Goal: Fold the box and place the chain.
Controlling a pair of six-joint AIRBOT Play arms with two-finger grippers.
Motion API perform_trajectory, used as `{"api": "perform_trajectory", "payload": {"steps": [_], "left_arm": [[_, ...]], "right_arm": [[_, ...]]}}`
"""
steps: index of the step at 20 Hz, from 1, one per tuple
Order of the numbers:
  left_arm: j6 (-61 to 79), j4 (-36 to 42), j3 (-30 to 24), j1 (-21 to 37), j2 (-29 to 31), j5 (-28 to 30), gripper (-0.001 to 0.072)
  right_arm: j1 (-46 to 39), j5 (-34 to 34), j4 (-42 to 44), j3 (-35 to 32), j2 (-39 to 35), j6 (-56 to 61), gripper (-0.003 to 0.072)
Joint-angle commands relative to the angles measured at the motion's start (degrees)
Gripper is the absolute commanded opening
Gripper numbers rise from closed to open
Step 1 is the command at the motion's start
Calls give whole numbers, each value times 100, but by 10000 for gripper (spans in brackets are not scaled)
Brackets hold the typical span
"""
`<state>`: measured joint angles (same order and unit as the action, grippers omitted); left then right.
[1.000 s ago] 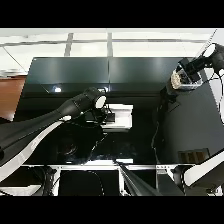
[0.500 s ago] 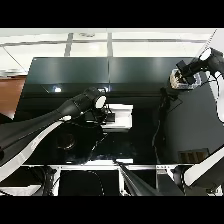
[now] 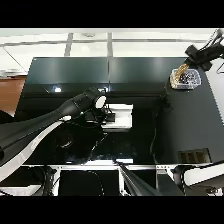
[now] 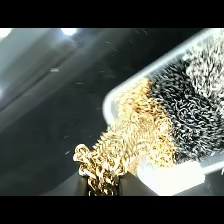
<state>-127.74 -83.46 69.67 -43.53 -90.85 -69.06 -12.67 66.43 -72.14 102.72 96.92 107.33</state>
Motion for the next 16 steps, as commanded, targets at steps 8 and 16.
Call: {"api": "perform_trajectory", "payload": {"steps": [8,16], "left_arm": [[2,-2,2,2,0,20,25],[2,-2,2,2,0,4,25]], "right_arm": [[59,960,501,7,-2966,-1528,6],[654,2811,820,-1169,-4675,-1893,7]]}}
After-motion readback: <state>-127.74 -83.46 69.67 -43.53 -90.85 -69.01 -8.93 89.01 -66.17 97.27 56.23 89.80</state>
